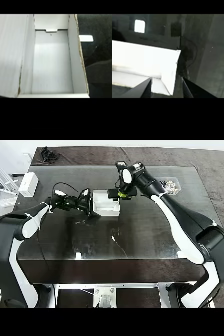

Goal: Fold the box and place the chain.

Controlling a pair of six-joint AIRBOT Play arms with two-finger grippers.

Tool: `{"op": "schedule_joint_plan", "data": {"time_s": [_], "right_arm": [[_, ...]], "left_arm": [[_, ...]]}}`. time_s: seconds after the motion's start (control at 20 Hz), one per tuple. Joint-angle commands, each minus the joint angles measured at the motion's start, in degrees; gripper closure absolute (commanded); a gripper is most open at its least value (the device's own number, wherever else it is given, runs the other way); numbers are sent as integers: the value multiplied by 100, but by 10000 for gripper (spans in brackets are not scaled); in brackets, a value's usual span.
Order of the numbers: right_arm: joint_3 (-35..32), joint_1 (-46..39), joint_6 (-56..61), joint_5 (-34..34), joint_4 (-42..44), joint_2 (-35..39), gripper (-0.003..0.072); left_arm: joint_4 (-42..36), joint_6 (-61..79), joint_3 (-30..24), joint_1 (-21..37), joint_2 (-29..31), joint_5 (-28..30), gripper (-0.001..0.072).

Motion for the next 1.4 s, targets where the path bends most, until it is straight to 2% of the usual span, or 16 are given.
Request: {"op": "schedule_joint_plan", "data": {"time_s": [0.0, 0.3, 0.4, 0.7, 1.1, 1.25, 1.3, 1.35], "right_arm": [[4, -133, -317, -9, -511, 387, 239], [-55, -1298, -1003, -81, -942, 645, 234], [-203, -1843, -1340, -483, -883, 643, 235], [-334, -3209, -2793, -1993, 667, 243, 237], [-330, -3606, -3449, -2398, 1296, -723, 238], [-330, -3602, -3519, -2457, 1453, -881, 276], [-332, -3602, -3517, -2448, 1458, -898, 309], [-330, -3602, -3517, -2428, 1467, -905, 405]], "left_arm": [[0, 2, 2, -4, 0, 2, 354], [0, 2, 2, -4, 0, 2, 354], [0, 2, 2, -4, 0, 4, 354], [0, 2, 2, -4, 2, 9, 354], [0, 4, 2, -4, 0, 11, 354], [0, 2, 2, -4, 0, 11, 354], [0, 4, 2, -4, 0, 11, 354], [0, 4, 2, -4, 2, 11, 354]]}}
